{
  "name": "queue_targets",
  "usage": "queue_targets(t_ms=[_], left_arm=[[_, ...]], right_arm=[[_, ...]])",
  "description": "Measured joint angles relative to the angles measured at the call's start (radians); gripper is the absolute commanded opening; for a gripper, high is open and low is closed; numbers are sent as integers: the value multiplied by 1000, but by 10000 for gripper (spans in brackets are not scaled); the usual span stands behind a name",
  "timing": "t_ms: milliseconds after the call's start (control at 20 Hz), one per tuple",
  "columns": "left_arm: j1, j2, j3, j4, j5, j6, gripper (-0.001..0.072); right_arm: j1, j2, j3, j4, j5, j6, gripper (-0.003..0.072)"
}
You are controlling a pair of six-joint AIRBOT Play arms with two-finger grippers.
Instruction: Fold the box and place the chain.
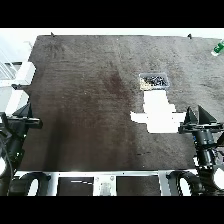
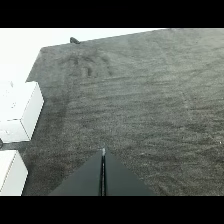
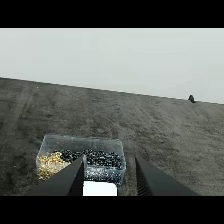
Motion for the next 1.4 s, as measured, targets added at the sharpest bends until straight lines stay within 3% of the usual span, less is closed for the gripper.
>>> queue_targets(t_ms=[400,650,850,1000,1100,1200,1400], left_arm=[[0,0,0,0,0,0,21],[0,0,0,0,0,0,21],[0,0,0,0,0,0,21],[0,0,0,0,0,0,21],[0,0,0,0,0,0,21],[0,0,0,0,0,0,21],[0,0,0,0,0,0,21]], right_arm=[[0,0,12,0,0,16,375],[0,-26,109,1,-69,164,375],[-10,-190,210,2,-131,235,376],[-63,-452,319,1,-123,254,377],[-150,-678,426,-3,-5,262,375],[-275,-909,553,-48,214,324,333],[-534,-1242,835,-349,739,591,334]])
